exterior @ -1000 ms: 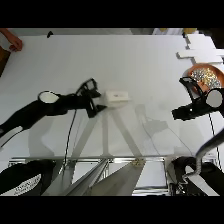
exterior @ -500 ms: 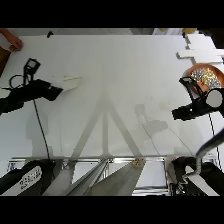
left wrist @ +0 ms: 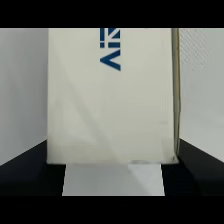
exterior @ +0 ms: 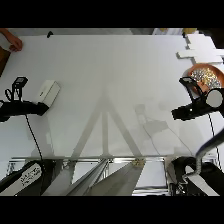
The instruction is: Fold the box and place the chain.
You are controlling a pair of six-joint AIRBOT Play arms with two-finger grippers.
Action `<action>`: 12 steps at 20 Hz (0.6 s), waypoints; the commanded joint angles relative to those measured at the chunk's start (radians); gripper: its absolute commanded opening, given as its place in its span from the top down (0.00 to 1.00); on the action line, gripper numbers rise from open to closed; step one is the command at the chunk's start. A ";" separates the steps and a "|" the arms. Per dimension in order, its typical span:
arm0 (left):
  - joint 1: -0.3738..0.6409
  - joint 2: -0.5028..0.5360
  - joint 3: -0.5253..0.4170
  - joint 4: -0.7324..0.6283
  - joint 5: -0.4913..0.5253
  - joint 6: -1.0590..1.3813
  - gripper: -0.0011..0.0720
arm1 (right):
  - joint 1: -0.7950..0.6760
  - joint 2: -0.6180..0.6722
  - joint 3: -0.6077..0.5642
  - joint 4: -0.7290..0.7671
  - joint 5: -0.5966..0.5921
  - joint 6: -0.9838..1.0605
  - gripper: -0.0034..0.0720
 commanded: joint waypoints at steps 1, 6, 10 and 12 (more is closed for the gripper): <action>0.008 -0.001 -0.010 0.048 -0.106 -0.083 0.09 | -0.001 0.001 0.000 0.001 0.000 0.000 0.92; 0.008 0.025 -0.009 0.096 -0.162 -0.142 0.03 | -0.001 0.001 0.000 0.001 0.000 0.000 0.92; -0.027 0.203 -0.009 0.091 -0.169 -0.141 0.04 | -0.001 0.001 0.000 0.001 0.000 0.000 0.92; -0.076 0.326 -0.009 0.092 -0.163 -0.141 0.04 | -0.001 0.001 0.000 0.001 0.000 0.000 0.92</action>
